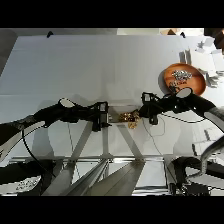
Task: Fold the box and place the chain.
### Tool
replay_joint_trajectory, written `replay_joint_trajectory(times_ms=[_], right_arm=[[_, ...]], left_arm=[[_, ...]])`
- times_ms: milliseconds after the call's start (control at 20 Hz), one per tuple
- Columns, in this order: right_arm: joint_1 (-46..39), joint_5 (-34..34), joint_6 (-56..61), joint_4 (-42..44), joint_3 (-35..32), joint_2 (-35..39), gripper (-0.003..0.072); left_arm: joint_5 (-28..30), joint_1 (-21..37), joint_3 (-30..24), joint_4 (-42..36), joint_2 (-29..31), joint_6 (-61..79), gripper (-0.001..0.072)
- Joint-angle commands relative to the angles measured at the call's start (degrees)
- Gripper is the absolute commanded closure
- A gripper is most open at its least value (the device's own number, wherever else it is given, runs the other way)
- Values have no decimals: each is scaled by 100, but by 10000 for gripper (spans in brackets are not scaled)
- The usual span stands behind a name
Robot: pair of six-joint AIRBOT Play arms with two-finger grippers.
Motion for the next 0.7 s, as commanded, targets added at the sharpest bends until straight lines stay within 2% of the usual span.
replay_joint_trajectory(times_ms=[0, 300, 450, 650], right_arm=[[7, 205, -369, 7, -2, -26, 659], [7, 50, 79, -210, -4, 509, 661], [7, 94, 678, -612, -2, 990, 661], [7, 402, 1351, -649, -2, 1777, 661]], left_arm=[[2, 0, 0, -2, 0, 2, 497], [2, 0, 0, -2, 2, 2, 497], [2, 0, 0, -2, 2, 2, 497], [2, 0, 0, -2, 2, 2, 497]])
